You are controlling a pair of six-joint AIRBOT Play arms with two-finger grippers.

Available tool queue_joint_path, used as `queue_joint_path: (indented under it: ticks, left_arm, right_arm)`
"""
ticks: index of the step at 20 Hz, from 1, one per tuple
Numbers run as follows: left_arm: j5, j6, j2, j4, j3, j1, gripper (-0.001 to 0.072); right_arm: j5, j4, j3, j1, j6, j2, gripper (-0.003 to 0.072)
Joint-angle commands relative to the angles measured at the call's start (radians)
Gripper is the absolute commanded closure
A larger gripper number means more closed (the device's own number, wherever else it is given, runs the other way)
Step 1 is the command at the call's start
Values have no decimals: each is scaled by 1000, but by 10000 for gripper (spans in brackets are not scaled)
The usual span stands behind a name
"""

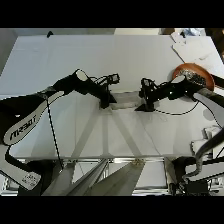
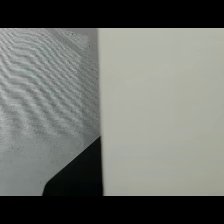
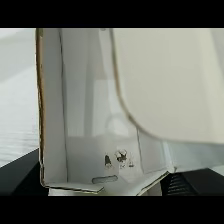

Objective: Fold the box and place the chain.

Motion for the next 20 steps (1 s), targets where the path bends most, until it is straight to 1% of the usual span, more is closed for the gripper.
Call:
queue_joint_path:
  ticks: [1,5,10,16,20]
  left_arm:
    - [1,0,0,0,0,0,694]
    - [0,0,0,0,0,0,694]
    - [1,0,0,0,0,0,694]
    - [0,0,0,0,0,0,694]
    - [0,0,0,0,0,0,694]
  right_arm:
    - [3,-16,17,0,-11,-27,-3]
    - [2,-78,17,0,-34,-32,-3]
    - [28,60,17,0,-34,-32,-3]
    - [20,23,17,-1,-34,-32,-3]
    - [27,23,17,0,-34,-32,-3]
